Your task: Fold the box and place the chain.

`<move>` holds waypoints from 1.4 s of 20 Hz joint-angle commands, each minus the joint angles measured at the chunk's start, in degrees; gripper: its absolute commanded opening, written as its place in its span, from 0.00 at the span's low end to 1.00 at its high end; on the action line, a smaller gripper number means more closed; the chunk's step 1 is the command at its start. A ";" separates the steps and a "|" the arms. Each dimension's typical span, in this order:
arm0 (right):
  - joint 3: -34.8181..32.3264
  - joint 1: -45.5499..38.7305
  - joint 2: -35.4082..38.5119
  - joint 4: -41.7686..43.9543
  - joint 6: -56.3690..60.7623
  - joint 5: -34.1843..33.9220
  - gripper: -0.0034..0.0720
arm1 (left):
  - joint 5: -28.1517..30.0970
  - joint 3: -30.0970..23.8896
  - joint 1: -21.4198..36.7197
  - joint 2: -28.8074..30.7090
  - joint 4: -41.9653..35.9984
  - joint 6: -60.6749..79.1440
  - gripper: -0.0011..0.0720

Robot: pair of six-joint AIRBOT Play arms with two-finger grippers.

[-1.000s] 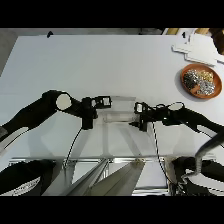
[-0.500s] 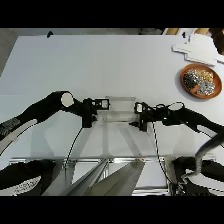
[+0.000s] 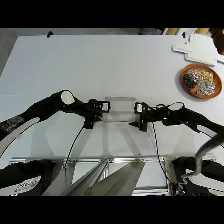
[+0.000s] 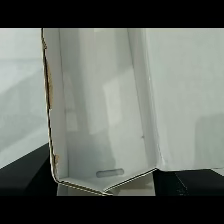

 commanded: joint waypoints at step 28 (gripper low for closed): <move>0.00 0.02 0.00 0.00 0.02 0.04 0.44 | 7.74 -0.02 -4.66 -1.70 -7.91 -3.58 0.56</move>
